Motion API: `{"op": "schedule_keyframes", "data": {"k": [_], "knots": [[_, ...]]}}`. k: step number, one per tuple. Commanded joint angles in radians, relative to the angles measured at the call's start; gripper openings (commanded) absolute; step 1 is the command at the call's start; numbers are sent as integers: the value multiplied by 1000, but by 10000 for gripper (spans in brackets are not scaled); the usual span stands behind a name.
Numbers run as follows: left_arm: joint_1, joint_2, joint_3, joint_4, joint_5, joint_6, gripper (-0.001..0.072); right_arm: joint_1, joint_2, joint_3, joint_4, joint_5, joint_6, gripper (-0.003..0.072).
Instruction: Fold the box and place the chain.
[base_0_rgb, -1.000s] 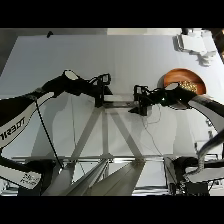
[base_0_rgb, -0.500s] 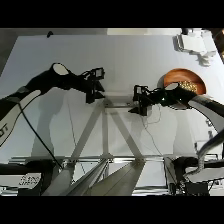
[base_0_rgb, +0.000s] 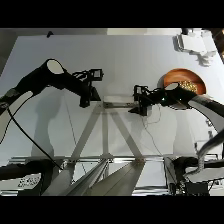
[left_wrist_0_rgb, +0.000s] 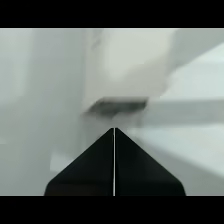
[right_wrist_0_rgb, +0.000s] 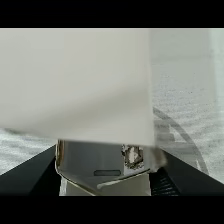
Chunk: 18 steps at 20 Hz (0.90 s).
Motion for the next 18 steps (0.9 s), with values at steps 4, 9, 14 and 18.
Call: {"op": "schedule_keyframes", "data": {"k": [4,9,14,18], "knots": [[-19,-45,1,-228,250,2,11,0,0,0,0,0,0,465],[-19,-94,1,-230,425,-42,11,0,0,0,0,0,0,465],[-19,-146,1,-218,407,-75,11,0,0,0,0,0,0,465],[-11,-108,1,-217,371,-70,11,0,0,0,0,0,0,465]]}}
